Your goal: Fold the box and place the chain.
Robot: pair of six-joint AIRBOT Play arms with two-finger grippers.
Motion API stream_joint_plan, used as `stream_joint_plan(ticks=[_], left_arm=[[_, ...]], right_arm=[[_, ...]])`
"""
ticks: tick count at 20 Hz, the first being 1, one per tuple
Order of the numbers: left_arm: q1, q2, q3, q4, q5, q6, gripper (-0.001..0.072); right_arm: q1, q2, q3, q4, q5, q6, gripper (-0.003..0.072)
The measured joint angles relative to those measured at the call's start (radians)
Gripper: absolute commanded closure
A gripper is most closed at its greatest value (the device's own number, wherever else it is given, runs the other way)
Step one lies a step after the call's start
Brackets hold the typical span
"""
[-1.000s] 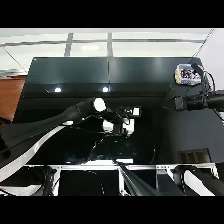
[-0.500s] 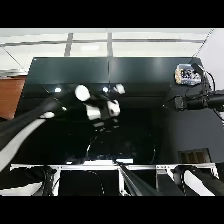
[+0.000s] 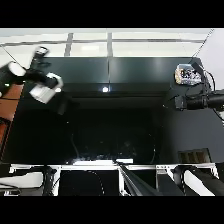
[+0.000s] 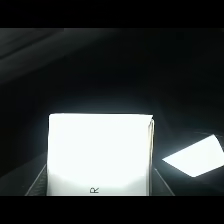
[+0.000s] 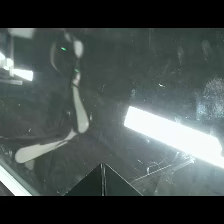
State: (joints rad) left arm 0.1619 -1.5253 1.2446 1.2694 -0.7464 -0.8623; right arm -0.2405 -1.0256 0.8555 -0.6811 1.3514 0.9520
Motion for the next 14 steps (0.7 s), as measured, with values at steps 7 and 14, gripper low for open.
stream_joint_plan(ticks=[7, 14], left_arm=[[0.174, -0.306, 0.367, -0.004, -0.001, -0.044, 0.0425], [0.188, -0.525, 0.590, -0.069, 0.040, -0.090, -0.0010]], right_arm=[[0.000, 0.000, 0.000, 0.005, -0.059, 0.088, 0.0670], [0.000, 0.000, 0.000, 0.007, -0.087, 0.147, 0.0670]])
